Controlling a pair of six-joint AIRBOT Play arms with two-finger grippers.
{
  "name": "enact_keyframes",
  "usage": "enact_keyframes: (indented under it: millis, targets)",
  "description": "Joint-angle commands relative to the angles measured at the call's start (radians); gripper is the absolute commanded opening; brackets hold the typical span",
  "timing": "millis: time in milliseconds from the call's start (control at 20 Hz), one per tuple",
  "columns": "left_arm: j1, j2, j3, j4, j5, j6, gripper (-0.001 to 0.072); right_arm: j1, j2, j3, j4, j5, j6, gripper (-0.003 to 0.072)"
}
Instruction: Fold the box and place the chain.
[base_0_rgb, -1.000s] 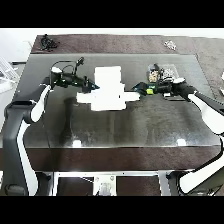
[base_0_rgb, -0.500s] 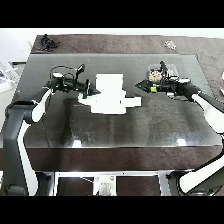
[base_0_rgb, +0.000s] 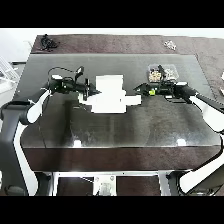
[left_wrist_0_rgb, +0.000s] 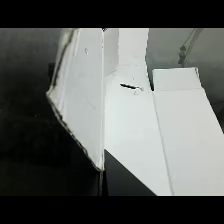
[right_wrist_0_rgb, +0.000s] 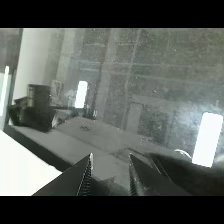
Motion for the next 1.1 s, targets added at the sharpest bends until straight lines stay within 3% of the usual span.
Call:
enact_keyframes:
  millis: [0,1050]
  targets:
    - [0.000,0.016,-0.041,-0.010,0.038,0.077,0.0015,0.000,-0.003,-0.002,0.064,0.001,-0.047,0.0300]
    - [0.000,0.015,-0.041,0.051,0.066,0.101,0.0020,-0.003,-0.002,-0.001,0.112,0.062,-0.119,0.0300]
